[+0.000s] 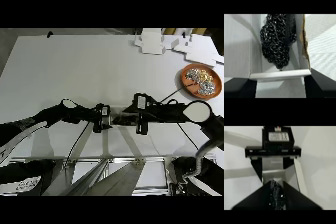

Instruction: Fold the box and place the chain.

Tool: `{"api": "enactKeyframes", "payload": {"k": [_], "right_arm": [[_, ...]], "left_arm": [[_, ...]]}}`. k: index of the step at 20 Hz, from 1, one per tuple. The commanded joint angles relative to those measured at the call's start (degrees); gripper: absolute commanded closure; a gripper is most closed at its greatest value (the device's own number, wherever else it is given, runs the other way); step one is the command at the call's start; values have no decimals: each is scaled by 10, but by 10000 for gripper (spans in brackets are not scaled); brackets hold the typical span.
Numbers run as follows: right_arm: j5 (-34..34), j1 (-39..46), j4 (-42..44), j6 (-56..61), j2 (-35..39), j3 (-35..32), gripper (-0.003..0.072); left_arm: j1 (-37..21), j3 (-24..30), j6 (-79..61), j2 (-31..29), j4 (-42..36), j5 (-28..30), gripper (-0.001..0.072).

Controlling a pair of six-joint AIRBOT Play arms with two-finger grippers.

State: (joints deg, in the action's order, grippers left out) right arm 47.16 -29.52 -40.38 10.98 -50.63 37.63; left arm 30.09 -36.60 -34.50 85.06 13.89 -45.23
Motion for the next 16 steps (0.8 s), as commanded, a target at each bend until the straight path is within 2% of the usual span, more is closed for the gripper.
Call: {"api": "enactKeyframes", "payload": {"k": [1, 3, 6, 8, 9, 11, 13, 14, 15, 16], "right_arm": [[-21, -11, -47, 26, -43, 1, 385], [-17, 8, -50, 28, -39, 21, 386], [84, 109, -58, 82, -43, 101, 411], [110, 186, -83, 139, -43, 134, 553], [101, 221, -106, 182, -44, 136, 575], [92, 271, -216, 335, -62, 136, 576], [83, 282, -384, 532, -97, 134, 607], [81, 282, -436, 605, -117, 134, 606], [81, 281, -454, 637, -137, 134, 601], [82, 278, -454, 638, -153, 134, 548]], "left_arm": [[0, 0, 0, 0, 0, 0, 559], [0, 0, 0, 0, 0, 0, 559], [0, 0, 0, 0, 0, 0, 559], [0, 0, 0, 0, 0, 0, 559], [0, 0, 0, 0, 0, 0, 559], [0, 0, 0, 0, 0, 0, 559], [0, 0, 0, 0, 0, 0, 559], [0, 0, 0, 0, 0, 0, 559], [0, 0, 0, 0, 0, 0, 559], [0, 0, 0, 0, 0, 0, 559]]}}
